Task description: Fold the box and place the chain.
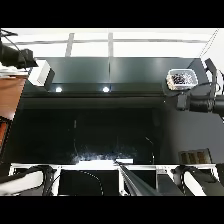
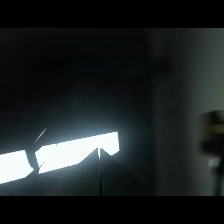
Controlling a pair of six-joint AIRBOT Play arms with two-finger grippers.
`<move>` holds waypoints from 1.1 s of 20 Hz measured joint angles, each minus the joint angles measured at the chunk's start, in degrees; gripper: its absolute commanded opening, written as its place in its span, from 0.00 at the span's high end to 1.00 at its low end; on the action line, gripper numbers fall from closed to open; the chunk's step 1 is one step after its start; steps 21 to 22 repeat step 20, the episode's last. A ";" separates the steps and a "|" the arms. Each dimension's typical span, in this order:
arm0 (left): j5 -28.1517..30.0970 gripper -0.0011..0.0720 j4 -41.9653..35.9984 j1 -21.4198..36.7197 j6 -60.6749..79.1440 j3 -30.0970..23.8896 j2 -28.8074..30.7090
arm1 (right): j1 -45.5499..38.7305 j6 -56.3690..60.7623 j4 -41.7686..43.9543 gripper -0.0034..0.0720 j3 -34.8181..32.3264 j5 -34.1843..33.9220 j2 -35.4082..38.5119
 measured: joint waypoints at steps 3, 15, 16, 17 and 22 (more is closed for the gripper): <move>14.10 0.95 -2.36 -6.91 0.37 -27.96 20.57 | 4.52 4.00 -8.85 0.94 -6.82 -10.60 7.56; 23.63 0.95 -5.25 -11.32 -0.46 -61.09 51.84 | 9.01 7.50 -16.90 0.93 -18.14 -24.68 13.22; 23.32 0.95 -5.40 -11.32 -0.48 -61.26 52.15 | 9.01 7.52 -17.00 0.93 -18.21 -24.79 13.25; 23.21 0.95 -5.55 -11.32 -0.48 -61.44 52.35 | 9.05 7.54 -17.09 0.93 -18.27 -24.79 13.31; 22.97 0.95 -5.68 -11.32 -0.48 -61.68 52.72 | 9.07 7.54 -17.18 0.93 -18.38 -24.92 13.31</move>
